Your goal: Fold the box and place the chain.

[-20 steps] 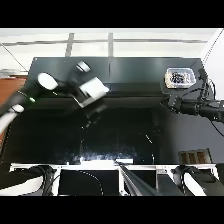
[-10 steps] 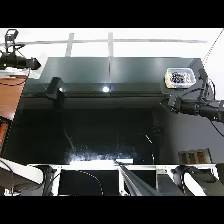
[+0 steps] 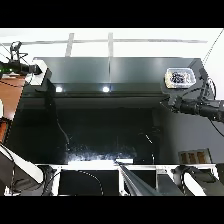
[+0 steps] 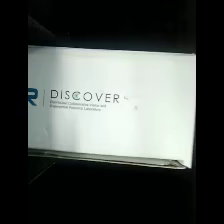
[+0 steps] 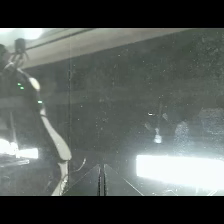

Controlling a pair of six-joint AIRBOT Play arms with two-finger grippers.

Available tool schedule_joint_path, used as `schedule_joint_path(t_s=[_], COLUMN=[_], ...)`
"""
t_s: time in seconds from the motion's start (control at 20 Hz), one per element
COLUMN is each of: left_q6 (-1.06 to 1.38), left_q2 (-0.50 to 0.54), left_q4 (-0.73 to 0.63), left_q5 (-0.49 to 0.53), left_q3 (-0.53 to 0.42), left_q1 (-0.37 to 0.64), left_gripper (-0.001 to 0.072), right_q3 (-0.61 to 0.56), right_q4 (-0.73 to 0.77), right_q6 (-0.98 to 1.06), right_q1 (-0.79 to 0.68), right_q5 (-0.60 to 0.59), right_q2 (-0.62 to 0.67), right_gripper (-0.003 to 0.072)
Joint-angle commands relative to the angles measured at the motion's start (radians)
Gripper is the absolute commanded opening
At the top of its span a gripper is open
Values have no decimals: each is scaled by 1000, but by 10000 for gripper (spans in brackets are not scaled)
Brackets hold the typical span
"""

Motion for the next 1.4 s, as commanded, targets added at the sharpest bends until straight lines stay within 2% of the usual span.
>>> schedule_joint_path(t_s=[0.0,0.05,0.1,0.25,0.3,0.35,0.4,0.55,0.65,0.75,0.9,1.0,1.05,1.1,1.2,1.35], left_q6=[-64,-92,-111,-149,-183,-226,-242,-263,-261,-257,-235,-237,-242,-242,-241,-241], left_q2=[-2,14,50,240,312,388,454,619,762,947,1265,1442,1509,1569,1652,1704], left_q4=[6,6,6,-6,-26,-45,-71,-102,-105,-108,-99,-93,-96,-98,-93,-54], left_q5=[-158,-222,-257,-296,-299,-314,-357,-450,-451,-326,-45,81,100,85,72,103], left_q3=[148,205,220,150,107,64,34,-71,-238,-513,-991,-1243,-1329,-1394,-1466,-1477], left_q1=[3,3,3,2,2,2,3,-24,-71,-157,-326,-400,-417,-427,-428,-426], left_gripper=[719,718,719,713,653,374,19,25,25,26,26,26,26,26,27,29], right_q3=[0,0,0,2,7,21,42,143,174,172,138,54,6,-40,-114,-136], right_q4=[2,5,13,19,18,11,-5,-137,-230,-294,-435,-541,-543,-521,-502,-502], right_q6=[0,0,0,0,0,-1,-4,-5,0,11,36,76,89,93,93,93], right_q1=[1,1,0,0,0,0,0,0,0,1,0,0,0,0,0,1], right_q5=[0,0,0,0,2,11,28,130,158,156,89,19,-2,-3,-16,-26], right_q2=[1,1,1,1,2,3,3,12,61,144,282,346,359,359,359,359], right_gripper=[45,45,45,45,45,45,45,45,45,45,45,45,45,45,44,43])
